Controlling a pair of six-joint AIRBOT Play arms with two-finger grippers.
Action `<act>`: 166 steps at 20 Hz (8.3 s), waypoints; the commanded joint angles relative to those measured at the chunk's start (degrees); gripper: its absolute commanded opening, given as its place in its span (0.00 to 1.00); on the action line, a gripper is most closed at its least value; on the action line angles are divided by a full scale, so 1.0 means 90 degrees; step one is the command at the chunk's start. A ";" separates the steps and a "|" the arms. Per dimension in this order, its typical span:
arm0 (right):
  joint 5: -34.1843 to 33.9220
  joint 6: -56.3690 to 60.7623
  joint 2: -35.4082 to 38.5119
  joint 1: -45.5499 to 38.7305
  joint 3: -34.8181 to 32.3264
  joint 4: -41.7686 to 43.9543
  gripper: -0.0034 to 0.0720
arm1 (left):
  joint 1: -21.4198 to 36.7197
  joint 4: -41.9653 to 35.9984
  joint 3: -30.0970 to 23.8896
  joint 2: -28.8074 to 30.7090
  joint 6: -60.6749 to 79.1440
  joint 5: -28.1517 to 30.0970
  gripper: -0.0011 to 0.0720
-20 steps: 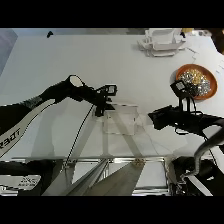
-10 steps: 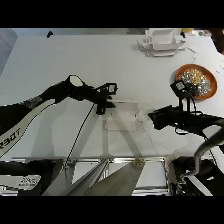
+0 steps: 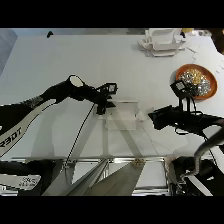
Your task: Fold the box and place the chain.
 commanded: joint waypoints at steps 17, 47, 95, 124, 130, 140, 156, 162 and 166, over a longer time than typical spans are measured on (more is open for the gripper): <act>0.1797 -0.1178 -0.0005 0.0005 0.0000 0.0056 0.07 | 0.0005 0.0012 0.0002 -0.0007 -0.0002 0.0015 0.03; 0.1239 -0.1103 -0.0005 0.0005 0.0000 0.0049 0.07 | -0.0223 0.0517 0.0005 0.0121 -0.1197 0.0321 0.01; -0.2669 -0.6953 -0.2582 0.1428 -0.0614 0.0097 0.96 | -0.0342 0.0488 0.0005 0.0121 -0.0933 0.0442 0.03; -0.1020 -1.0941 -0.3407 -0.0916 0.0121 0.4027 0.97 | -0.0342 0.0488 0.0005 0.0121 -0.0933 0.0442 0.03; -0.0583 -1.1344 -0.3689 -0.1124 0.0248 0.4357 0.97 | -0.0342 0.0488 0.0005 0.0121 -0.0933 0.0440 0.03; -0.0034 -1.1832 -0.4568 -0.1450 0.0386 0.4813 0.97 | -0.0342 0.0488 0.0005 0.0119 -0.0933 0.0442 0.03; 0.0304 -1.2121 -0.5520 -0.1443 0.0882 0.4864 0.90 | -0.0342 0.0488 0.0005 0.0121 -0.0933 0.0442 0.03; 0.0294 -1.2172 -0.5559 -0.1440 0.0882 0.4864 0.90 | -0.0342 0.0488 0.0005 0.0119 -0.0933 0.0442 0.03; 0.0228 -1.2172 -0.5561 -0.1297 0.0884 0.4894 0.83 | -0.0342 0.0488 0.0005 0.0119 -0.0933 0.0442 0.03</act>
